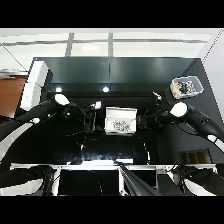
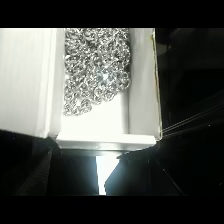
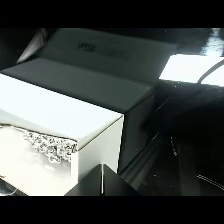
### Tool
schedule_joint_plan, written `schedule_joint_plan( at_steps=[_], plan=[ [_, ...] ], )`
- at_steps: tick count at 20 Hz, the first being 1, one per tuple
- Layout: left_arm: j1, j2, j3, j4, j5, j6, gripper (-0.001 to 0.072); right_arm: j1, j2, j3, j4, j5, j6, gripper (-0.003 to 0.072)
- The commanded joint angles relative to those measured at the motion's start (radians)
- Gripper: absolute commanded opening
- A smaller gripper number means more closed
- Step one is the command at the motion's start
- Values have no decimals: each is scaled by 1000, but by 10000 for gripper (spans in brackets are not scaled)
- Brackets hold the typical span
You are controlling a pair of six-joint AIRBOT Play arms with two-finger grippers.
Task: Fold the box and place the chain.
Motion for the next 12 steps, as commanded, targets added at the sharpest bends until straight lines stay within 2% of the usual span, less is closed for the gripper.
schedule_joint_plan(
  at_steps=[1, 9, 12],
  plan=[
    [8, 0, 1, 8, 3, -8, 705, 1, -1, 0, -3, 1, 0, 19],
    [3, 0, 1, -50, 29, 16, 705, 1, -1, 0, -3, 2, 0, 20],
    [-3, -8, 1, -47, 6, 16, 705, 1, -1, 0, -3, 2, 0, 19]
  ],
)
